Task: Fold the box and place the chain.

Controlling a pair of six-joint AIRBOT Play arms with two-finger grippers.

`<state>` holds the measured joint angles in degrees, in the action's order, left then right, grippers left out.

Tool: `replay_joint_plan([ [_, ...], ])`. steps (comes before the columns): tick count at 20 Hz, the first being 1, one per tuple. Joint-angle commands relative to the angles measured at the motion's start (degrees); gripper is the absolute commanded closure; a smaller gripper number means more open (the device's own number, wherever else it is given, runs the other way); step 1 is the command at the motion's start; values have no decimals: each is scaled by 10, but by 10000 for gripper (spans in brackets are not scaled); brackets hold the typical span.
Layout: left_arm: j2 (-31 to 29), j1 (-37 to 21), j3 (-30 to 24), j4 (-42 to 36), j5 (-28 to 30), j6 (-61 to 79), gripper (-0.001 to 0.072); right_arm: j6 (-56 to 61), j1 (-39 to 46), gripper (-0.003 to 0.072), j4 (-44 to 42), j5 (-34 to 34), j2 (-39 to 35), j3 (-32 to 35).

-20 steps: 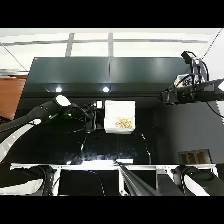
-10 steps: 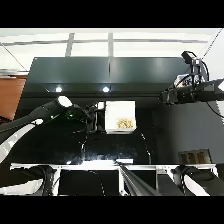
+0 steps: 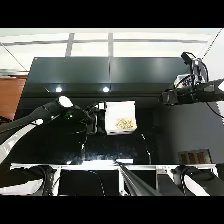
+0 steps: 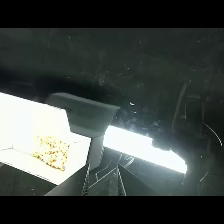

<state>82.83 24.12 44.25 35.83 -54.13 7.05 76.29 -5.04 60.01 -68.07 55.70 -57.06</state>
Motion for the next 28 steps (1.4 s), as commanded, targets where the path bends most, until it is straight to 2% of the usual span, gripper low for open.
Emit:
replay_joint_plan([
  [1, -8, 0, 0, 7, -1, -28, -11, 0, 0, 490, 1, -3, 0, 0],
  [6, -13, 15, 0, -20, 7, -28, -11, 0, 0, 489, 1, -3, 0, 0],
  [12, -13, 52, 0, -19, 103, -53, -10, 0, 0, 489, 0, -3, 0, 0],
  [14, -13, 52, 0, -17, 118, -53, -8, -2, 0, 489, 0, -3, 0, 0],
  [17, -13, 50, 0, -18, 126, -50, 34, -31, -14, 488, 3, 11, 2, 0],
  [18, -13, 50, 0, -18, 125, -49, 128, -30, -23, 462, 3, 32, 6, 0],
  [19, -13, 50, 0, -18, 122, -49, 233, -26, -30, 248, 2, 51, 10, 0],
  [20, -13, 51, 0, -18, 117, -49, 253, -30, -37, 2, 3, 68, 16, 0],
  [25, -13, 50, 0, -18, 115, -41, 263, -47, -46, -14, -2, 174, 88, 0],
  [28, -13, 50, 0, -18, 115, -40, 263, -145, -66, -14, -14, 219, 145, 0],
])
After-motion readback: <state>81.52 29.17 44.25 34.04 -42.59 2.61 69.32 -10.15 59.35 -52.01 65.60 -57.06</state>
